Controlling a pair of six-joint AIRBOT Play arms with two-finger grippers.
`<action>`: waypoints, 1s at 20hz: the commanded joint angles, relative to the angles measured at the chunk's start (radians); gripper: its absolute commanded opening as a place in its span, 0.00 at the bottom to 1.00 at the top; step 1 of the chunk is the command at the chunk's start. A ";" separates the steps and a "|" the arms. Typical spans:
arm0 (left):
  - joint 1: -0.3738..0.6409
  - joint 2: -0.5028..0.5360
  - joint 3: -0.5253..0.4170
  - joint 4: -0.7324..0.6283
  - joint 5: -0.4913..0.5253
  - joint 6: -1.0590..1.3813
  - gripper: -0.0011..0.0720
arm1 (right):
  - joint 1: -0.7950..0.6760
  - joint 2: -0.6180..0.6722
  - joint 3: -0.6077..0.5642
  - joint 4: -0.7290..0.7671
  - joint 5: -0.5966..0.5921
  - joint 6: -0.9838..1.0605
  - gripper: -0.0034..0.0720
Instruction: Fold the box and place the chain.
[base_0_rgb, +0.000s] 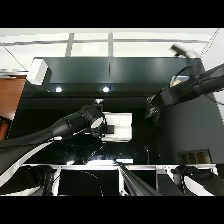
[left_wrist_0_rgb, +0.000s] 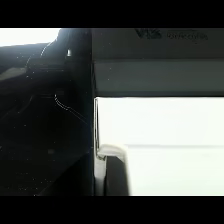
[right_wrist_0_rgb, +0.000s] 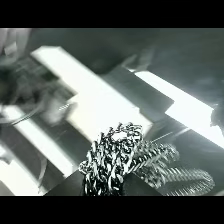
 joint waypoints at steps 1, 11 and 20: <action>0.000 0.000 0.000 0.000 0.000 0.000 0.05 | 0.136 0.000 -0.084 0.088 -0.095 -0.003 0.06; 0.000 0.000 0.000 0.000 -0.001 0.000 0.05 | 0.321 -0.002 -0.196 0.084 -0.289 0.039 0.06; 0.000 0.000 0.000 0.000 0.000 0.000 0.05 | 0.338 -0.002 -0.291 -0.013 -0.444 0.095 0.06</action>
